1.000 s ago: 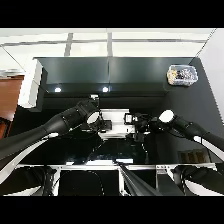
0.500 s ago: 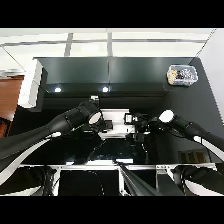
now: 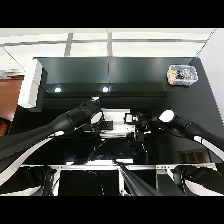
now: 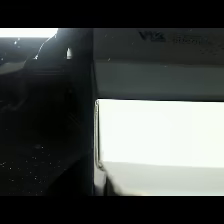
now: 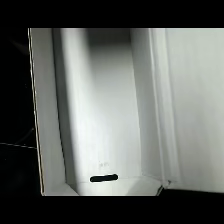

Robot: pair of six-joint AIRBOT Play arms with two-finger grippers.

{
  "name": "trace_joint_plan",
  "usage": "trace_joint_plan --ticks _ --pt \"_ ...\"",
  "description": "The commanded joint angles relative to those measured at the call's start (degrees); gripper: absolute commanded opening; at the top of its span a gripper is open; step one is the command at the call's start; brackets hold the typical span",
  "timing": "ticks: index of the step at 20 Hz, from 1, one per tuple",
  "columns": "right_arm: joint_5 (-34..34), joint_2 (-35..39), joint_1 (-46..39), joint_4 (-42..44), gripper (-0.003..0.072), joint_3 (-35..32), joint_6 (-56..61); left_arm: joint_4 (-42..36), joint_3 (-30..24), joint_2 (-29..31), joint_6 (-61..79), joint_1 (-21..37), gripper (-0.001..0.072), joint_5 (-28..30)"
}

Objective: Fold the box and place the chain.

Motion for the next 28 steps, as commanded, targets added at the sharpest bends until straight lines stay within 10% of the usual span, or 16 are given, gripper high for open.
trace_joint_plan --ticks 1,3,5,12,13,15,28 --pt "0.1 0.0 0.0 0.1 0.0443 0.0 0.2 -0.6 0.3 0.0 0.2 0.0 0.0072 0.9" --pt "0.1 0.0 0.0 0.1 0.0443 0.0 0.2 -0.5 0.3 0.0 0.2 0.0 0.0392 0.9" --pt "0.1 0.0 0.0 0.1 0.0443 0.0 0.2 -0.5 0.3 0.0 0.2 0.0 0.0427 0.9" --pt "0.1 0.0 0.0 0.1 0.0443 0.0 0.2 1.6 0.3 -0.2 0.4 0.1 0.0029 1.0" --pt "0.1 0.0 0.0 0.2 0.0444 0.0 0.2 1.7 0.3 -0.2 0.5 0.1 0.0028 1.0" --pt "0.2 0.2 0.0 0.0 0.0676 0.0 0.7 2.2 0.3 -0.2 0.7 0.1 0.0028 0.9" --pt "4.4 9.5 0.0 -15.1 0.0674 0.3 10.1 3.0 0.3 -0.2 3.1 0.1 0.0029 -1.0"
